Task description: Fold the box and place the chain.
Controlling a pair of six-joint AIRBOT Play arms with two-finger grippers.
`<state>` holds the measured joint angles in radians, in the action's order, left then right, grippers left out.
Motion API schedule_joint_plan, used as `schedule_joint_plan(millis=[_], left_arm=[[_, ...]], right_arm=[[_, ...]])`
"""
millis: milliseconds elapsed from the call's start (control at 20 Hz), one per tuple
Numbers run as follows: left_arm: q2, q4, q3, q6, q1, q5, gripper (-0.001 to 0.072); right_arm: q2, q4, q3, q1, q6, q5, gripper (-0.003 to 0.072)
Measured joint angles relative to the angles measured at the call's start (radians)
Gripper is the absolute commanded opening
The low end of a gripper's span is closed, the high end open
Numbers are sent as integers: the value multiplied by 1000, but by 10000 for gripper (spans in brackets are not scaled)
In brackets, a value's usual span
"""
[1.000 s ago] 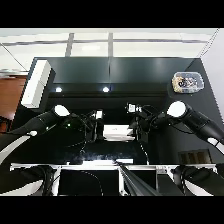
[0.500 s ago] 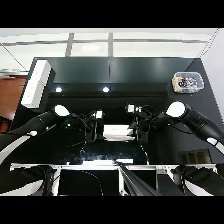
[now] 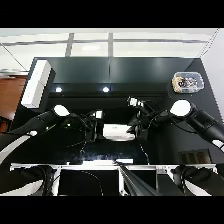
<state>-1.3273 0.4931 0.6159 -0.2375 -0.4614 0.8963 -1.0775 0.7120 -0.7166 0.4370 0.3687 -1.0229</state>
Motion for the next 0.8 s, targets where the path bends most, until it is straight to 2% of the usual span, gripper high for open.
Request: schedule_joint_plan(millis=[250,350,400,500,650,800], left_arm=[[0,0,0,0,0,0,416],[0,0,0,0,0,0,416],[0,0,0,0,0,0,416],[0,0,0,0,0,0,416],[0,0,0,0,0,0,416],[0,0,0,0,0,0,416]], right_arm=[[8,28,-4,0,18,-8,323],[10,14,-7,-2,32,-11,48],[10,-11,-12,-5,54,-15,14],[10,-85,-21,-20,146,-24,14],[11,-203,-19,-30,408,-38,13],[11,-288,16,7,701,34,12]])
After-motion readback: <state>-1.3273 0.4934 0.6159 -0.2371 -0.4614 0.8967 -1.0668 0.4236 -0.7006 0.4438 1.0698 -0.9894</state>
